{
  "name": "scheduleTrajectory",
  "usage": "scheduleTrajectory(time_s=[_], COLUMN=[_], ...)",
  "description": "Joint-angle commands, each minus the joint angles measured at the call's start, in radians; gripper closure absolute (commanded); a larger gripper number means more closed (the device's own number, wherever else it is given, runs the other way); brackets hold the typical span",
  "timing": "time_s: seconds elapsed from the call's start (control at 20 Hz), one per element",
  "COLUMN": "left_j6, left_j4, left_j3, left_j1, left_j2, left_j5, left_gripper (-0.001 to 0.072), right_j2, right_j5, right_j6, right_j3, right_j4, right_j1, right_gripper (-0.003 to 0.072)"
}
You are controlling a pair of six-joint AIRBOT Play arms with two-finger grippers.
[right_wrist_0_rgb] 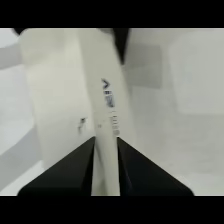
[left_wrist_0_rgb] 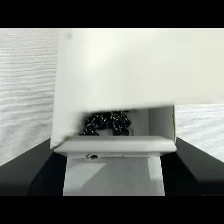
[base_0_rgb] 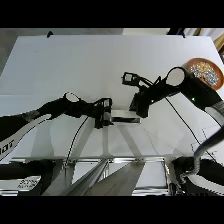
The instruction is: Fold the box and place the chain.
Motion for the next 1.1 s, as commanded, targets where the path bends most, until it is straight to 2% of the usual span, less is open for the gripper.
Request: scheduleTrajectory(time_s=[0.0,0.25,0.35,0.45,0.7,0.75,1.05], left_j6=[0.000,0.000,0.000,0.000,0.000,0.000,0.000], left_j4=[0.000,0.000,0.000,0.000,0.000,0.000,0.000], left_j3=[0.000,0.000,0.000,0.000,0.000,0.000,0.000], left_j1=[0.001,0.001,0.001,0.001,0.001,0.001,0.001], left_j2=[0.001,0.001,0.001,0.001,0.001,0.001,0.000], left_j5=[0.000,0.000,0.000,0.000,0.000,0.000,0.000], left_gripper=[0.0567,0.0567,0.0567,0.0567,0.0567,0.0567,0.0567], right_j2=[0.008,0.008,0.008,0.008,0.010,0.012,0.017], right_j5=[0.035,0.023,0.003,-0.019,-0.062,-0.070,-0.086], right_j6=[-0.018,-0.017,-0.017,-0.015,-0.012,-0.012,-0.013], right_j3=[-0.013,-0.020,-0.040,-0.068,-0.095,-0.095,-0.095], right_j4=[-0.016,-0.069,-0.086,-0.109,-0.118,-0.117,-0.108], right_j1=[0.049,0.079,0.079,0.079,0.079,0.079,0.079], right_gripper=[0.0487,0.0484,0.0434,0.0436,0.0475,0.0516,0.0517])
